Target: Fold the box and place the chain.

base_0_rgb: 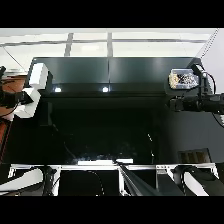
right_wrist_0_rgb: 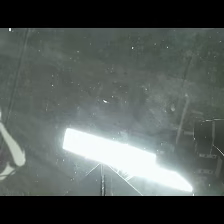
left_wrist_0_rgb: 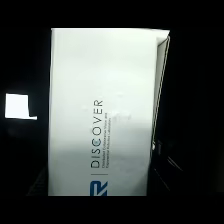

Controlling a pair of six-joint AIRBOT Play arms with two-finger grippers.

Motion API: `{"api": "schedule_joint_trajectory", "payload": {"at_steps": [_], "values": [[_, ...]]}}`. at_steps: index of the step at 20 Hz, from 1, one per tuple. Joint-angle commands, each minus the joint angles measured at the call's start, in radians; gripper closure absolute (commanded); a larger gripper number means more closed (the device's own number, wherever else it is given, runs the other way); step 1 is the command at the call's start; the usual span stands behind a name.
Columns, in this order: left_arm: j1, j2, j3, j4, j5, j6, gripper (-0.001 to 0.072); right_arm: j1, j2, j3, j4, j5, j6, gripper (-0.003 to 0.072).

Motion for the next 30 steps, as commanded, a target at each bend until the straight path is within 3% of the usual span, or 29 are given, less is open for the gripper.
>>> {"api": "schedule_joint_trajectory", "payload": {"at_steps": [1, 4, 5, 6, 7, 9, 12, 13, 14, 15, 16, 18, 22, 24, 26, 30], "values": [[-0.010, -0.116, 0.066, -0.032, 0.089, 0.051, 0.0434, 0.000, 0.000, 0.000, 0.001, -0.014, 0.002, 0.0669], [-0.016, -0.204, 0.129, -0.040, 0.151, 0.044, 0.0432, 0.000, 0.000, 0.000, 0.000, -0.025, -0.015, 0.0669], [-0.018, -0.229, 0.141, -0.062, 0.166, 0.045, 0.0396, 0.000, 0.000, 0.000, 0.001, -0.029, -0.015, 0.0669], [-0.021, -0.253, 0.151, -0.078, 0.170, 0.045, 0.0171, 0.000, 0.000, 0.000, 0.001, -0.032, -0.015, 0.0669], [-0.026, -0.264, 0.164, -0.074, 0.171, 0.042, -0.0005, 0.000, 0.000, 0.000, 0.001, -0.035, -0.015, 0.0669], [-0.036, -0.243, 0.239, -0.068, 0.132, 0.036, -0.0005, 0.000, 0.000, 0.000, 0.002, -0.033, -0.015, 0.0669], [-0.059, -0.173, 0.397, -0.073, -0.013, -0.040, -0.0003, 0.003, 0.000, 0.000, 0.006, -0.033, -0.034, 0.0669], [-0.074, -0.137, 0.426, -0.073, -0.050, -0.127, 0.0056, 0.016, 0.000, 0.000, 0.006, -0.038, -0.056, 0.0669], [-0.094, -0.100, 0.436, -0.073, -0.087, -0.197, 0.0314, 0.039, 0.000, 0.000, 0.006, -0.049, -0.075, 0.0669], [-0.125, -0.055, 0.428, -0.076, -0.132, -0.228, 0.0635, 0.070, 0.000, 0.000, 0.006, -0.071, -0.085, 0.0669], [-0.165, -0.007, 0.402, -0.084, -0.149, -0.227, 0.0684, 0.099, 0.000, 0.000, 0.002, -0.102, -0.084, 0.0669], [-0.286, 0.128, 0.269, -0.099, -0.093, -0.205, 0.0684, 0.150, 0.000, 0.000, -0.005, -0.175, -0.084, 0.0669], [-0.608, 0.433, -0.211, -0.006, 0.257, -0.215, 0.0684, 0.179, -0.012, -0.085, -0.027, -0.400, -0.073, 0.0669], [-0.690, 0.496, -0.381, 0.041, 0.335, -0.240, 0.0684, 0.178, -0.019, -0.165, -0.037, -0.497, -0.074, 0.0669], [-0.699, 0.521, -0.438, 0.034, 0.334, -0.248, 0.0683, 0.178, -0.019, -0.178, -0.055, -0.460, -0.074, 0.0669], [-0.699, 0.529, -0.436, 0.032, 0.332, -0.247, 0.0683, 0.179, -0.019, -0.178, -0.055, -0.458, -0.074, 0.0669]]}}
